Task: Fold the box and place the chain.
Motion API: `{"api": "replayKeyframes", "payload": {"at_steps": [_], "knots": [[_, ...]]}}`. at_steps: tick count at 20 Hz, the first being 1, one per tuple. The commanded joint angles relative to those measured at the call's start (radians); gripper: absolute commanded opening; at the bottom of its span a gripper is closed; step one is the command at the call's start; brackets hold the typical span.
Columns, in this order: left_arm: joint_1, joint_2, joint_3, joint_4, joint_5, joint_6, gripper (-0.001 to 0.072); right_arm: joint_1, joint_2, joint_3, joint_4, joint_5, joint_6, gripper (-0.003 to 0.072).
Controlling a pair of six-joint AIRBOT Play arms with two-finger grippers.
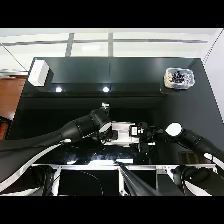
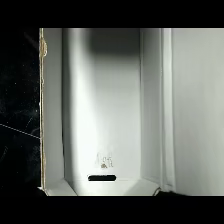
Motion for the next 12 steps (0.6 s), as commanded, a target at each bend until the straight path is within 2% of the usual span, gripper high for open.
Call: {"api": "replayKeyframes", "payload": {"at_steps": [1, 2, 3, 4, 6, 7, 12], "knots": [[0.0, -0.012, 0.001, -0.014, -0.002, -0.011, 0.0351, 0.001, -0.001, 0.0, 0.001, 0.0, 0.001, 0.0466], [0.0, -0.013, 0.001, -0.014, -0.002, -0.026, 0.035, 0.001, -0.001, 0.0, 0.0, 0.0, 0.001, 0.0466], [0.0, -0.013, 0.001, -0.013, 0.0, -0.026, 0.0312, 0.001, -0.001, 0.0, 0.0, 0.0, 0.001, 0.0466], [0.0, -0.013, 0.001, -0.011, -0.001, -0.026, 0.019, 0.001, -0.001, 0.0, 0.0, 0.0, 0.001, 0.0466], [0.0, -0.013, 0.001, -0.01, 0.002, -0.026, 0.0052, 0.001, -0.001, 0.0, 0.0, 0.0, 0.001, 0.0466], [0.0, -0.013, 0.001, -0.01, 0.006, -0.026, 0.0027, 0.001, -0.001, 0.0, 0.0, 0.0, 0.001, 0.0466], [0.0, -0.012, 0.001, -0.011, 0.006, -0.026, 0.0027, 0.001, -0.001, 0.0, 0.0, 0.0, 0.001, 0.0466]]}}
